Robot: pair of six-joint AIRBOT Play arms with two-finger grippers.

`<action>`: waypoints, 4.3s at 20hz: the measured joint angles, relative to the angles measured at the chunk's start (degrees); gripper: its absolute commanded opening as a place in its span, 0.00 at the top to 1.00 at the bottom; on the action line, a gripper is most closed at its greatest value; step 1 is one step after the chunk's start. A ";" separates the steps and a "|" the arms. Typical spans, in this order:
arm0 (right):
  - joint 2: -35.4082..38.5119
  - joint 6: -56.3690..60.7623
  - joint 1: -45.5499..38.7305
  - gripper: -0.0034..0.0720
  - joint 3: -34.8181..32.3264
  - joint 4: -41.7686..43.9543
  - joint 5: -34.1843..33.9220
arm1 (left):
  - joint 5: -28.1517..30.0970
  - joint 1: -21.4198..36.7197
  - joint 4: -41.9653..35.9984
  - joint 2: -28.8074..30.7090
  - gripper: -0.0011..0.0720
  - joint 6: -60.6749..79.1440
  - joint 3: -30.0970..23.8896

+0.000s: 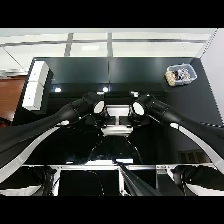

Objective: Fold the box and place the chain.

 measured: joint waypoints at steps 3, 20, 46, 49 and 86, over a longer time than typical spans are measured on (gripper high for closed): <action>0.94 -0.28 0.00 0.46 0.00 -0.11 0.94 | 0.02 0.00 -0.15 0.00 0.95 0.00 0.00; 20.44 -4.24 -21.22 0.03 -4.28 -32.17 -10.36 | -0.04 0.00 -0.24 0.00 0.95 -0.09 0.00; -37.97 -16.15 -51.87 0.93 59.04 -8.90 2.12 | -0.28 0.00 -0.22 0.00 0.95 -0.11 0.00; -33.90 -19.23 -51.91 0.93 59.41 -9.18 2.82 | -0.28 0.00 -0.22 0.00 0.95 -0.11 0.00; 29.59 -45.48 -32.54 0.93 32.28 27.23 24.35 | -1.31 0.00 -0.44 0.00 0.95 -0.09 0.00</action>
